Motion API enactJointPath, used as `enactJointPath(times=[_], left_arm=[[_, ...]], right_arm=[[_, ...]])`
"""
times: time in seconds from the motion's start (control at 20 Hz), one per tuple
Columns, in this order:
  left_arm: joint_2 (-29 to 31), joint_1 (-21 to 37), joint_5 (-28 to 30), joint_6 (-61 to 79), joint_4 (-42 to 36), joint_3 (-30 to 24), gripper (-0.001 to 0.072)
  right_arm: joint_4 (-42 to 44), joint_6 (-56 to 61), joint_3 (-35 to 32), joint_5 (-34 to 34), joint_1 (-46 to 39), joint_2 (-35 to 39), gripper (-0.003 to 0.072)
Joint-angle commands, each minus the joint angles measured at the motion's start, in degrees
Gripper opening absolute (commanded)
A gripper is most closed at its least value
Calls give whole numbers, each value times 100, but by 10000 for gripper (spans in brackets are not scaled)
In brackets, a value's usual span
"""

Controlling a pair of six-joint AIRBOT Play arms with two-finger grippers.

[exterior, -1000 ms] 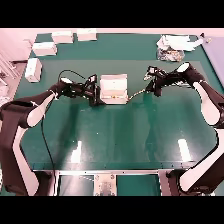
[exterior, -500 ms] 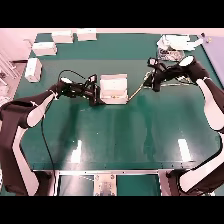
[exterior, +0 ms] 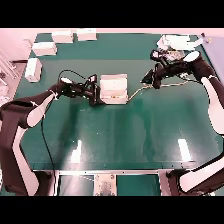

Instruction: Fold the box and place the chain.

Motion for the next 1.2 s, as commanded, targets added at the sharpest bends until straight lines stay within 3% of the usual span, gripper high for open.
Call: enactJointPath(times=[0.0,0.35,0.6,0.85,1.15], left_arm=[[4,7,24,2,2,2,447],[4,7,24,2,2,2,447],[4,7,33,2,2,2,447],[4,7,39,2,2,2,447],[4,7,39,2,2,2,447]], right_arm=[[267,227,7,289,153,321,6],[356,859,7,223,813,1735,6],[885,951,13,-671,1506,2376,6],[951,1215,-22,-1088,2133,2288,5],[933,1460,-140,-1128,2098,1373,5]])
